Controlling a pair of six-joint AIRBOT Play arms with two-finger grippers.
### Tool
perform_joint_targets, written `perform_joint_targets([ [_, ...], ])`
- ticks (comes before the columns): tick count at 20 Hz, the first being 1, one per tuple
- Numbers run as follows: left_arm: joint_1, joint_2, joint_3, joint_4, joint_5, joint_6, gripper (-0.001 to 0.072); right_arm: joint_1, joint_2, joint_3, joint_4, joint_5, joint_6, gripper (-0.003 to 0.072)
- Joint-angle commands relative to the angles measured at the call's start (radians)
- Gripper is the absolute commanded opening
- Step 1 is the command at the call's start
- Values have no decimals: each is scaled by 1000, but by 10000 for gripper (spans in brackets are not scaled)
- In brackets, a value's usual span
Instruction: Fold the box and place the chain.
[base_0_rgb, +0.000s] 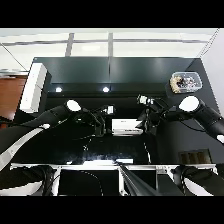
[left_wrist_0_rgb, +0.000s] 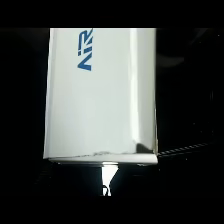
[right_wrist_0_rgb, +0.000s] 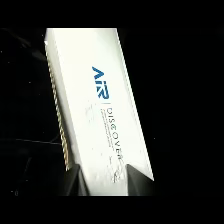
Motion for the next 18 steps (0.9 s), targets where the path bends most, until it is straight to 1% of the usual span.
perform_joint_targets([
  [1,-1,-1,0,1,0,3,599,7,-1,0,-15,-14,-1,306],
  [9,-1,-1,0,1,0,3,599,8,-1,-1,-18,8,2,307],
  [12,-1,-1,0,1,0,3,599,9,-1,-14,-19,11,10,318],
  [13,-1,-1,0,1,0,3,599,9,-1,-14,-19,11,18,324],
  [14,-1,-1,0,1,0,3,599,9,-1,-14,-19,10,18,396],
  [18,-1,-1,0,1,0,3,599,9,-1,-14,-19,10,18,396],
])
